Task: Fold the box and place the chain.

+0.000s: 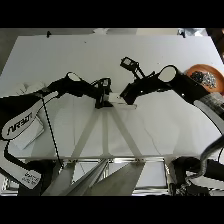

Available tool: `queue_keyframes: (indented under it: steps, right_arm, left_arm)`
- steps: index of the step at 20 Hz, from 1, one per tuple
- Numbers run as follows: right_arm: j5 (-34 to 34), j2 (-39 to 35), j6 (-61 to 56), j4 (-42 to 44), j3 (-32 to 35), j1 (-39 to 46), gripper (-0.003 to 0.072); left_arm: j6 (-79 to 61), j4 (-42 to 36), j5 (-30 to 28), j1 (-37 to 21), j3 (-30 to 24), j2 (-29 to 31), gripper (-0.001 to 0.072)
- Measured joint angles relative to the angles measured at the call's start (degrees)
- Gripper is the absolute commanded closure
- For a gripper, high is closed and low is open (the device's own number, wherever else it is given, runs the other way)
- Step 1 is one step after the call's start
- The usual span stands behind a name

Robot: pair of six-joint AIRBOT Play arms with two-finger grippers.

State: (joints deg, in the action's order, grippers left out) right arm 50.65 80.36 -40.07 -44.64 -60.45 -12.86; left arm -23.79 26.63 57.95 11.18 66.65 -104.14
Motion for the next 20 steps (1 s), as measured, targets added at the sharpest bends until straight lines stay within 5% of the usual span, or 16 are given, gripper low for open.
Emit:
queue_keyframes:
  steps: [11,20]
  right_arm:
    - [-3.65,10.32,-13.33,4.39,-0.07,-3.08,0.0679]
    - [-3.15,7.76,-13.99,2.12,0.09,-3.91,0.0679]
  left_arm:
    - [0.04,0.17,0.13,-0.07,0.0,0.07,0.0492]
    - [-0.17,-0.02,0.09,0.09,-0.04,0.07,0.0492]
